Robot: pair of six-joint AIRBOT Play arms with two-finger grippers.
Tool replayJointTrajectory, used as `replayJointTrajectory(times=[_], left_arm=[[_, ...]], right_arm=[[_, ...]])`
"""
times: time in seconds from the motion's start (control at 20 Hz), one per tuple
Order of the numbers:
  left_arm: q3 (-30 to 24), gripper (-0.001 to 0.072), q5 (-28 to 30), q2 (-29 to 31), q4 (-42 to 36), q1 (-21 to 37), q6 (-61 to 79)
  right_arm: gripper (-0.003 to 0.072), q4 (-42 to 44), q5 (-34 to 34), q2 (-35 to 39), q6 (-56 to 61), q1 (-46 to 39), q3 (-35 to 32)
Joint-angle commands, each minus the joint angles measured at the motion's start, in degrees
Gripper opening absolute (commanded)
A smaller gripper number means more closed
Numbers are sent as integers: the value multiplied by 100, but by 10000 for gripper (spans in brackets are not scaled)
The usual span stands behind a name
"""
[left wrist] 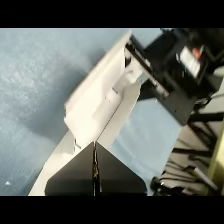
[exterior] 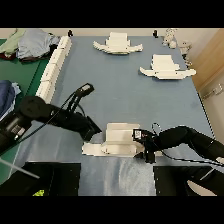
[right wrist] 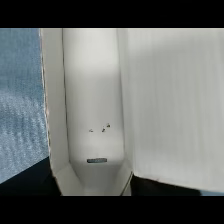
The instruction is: Fold the box.
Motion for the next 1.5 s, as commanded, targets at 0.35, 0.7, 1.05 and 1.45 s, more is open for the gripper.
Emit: replayJointTrajectory(times=[0.35,0.7,1.05,1.45], left_arm=[[-1316,612,503,1239,323,15,2973],[-1832,700,1182,457,275,-81,4428],[-1825,699,1967,-457,-107,-968,4627],[-1683,161,2267,-850,-378,-1285,4649]], right_arm=[[518,7,0,4,4,0,4],[518,7,0,4,4,0,4],[518,7,0,4,4,0,4],[518,7,2,4,4,0,4]])
